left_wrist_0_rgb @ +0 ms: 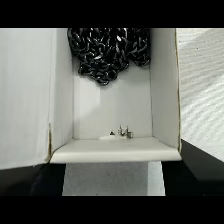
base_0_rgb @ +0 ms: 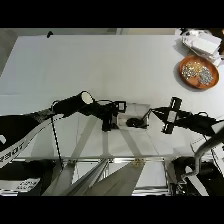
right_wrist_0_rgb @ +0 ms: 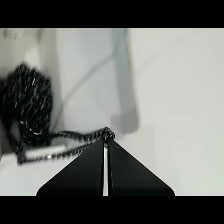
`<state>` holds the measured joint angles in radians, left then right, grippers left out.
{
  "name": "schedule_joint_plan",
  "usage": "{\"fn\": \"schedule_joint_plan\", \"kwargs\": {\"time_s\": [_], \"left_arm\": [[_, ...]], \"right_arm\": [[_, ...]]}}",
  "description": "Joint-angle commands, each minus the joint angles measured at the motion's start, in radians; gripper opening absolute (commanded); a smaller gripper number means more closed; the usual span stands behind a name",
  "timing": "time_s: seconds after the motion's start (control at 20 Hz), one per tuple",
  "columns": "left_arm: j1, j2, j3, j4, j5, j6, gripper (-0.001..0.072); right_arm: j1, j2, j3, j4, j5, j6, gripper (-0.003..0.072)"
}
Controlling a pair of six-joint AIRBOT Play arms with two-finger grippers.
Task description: Fold the box and place the chain.
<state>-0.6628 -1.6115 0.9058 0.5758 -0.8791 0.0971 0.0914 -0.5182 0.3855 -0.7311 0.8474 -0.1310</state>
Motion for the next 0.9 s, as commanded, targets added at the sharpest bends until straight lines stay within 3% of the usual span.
{"fn": "schedule_joint_plan", "kwargs": {"time_s": [0.0, 0.3, 0.85], "left_arm": [[0.000, 0.000, 0.000, 0.000, 0.000, 0.000, 0.0134], [0.000, 0.000, 0.000, 0.000, 0.000, 0.000, 0.0134], [0.000, 0.000, 0.000, 0.001, 0.000, 0.000, 0.0134]], "right_arm": [[0.000, 0.096, 0.029, 0.246, 0.005, -0.008, 0.0012], [0.001, 0.074, 0.028, 0.288, 0.134, 0.005, 0.0012], [0.023, -0.410, 0.027, 0.257, 0.215, 0.152, 0.0013]]}}
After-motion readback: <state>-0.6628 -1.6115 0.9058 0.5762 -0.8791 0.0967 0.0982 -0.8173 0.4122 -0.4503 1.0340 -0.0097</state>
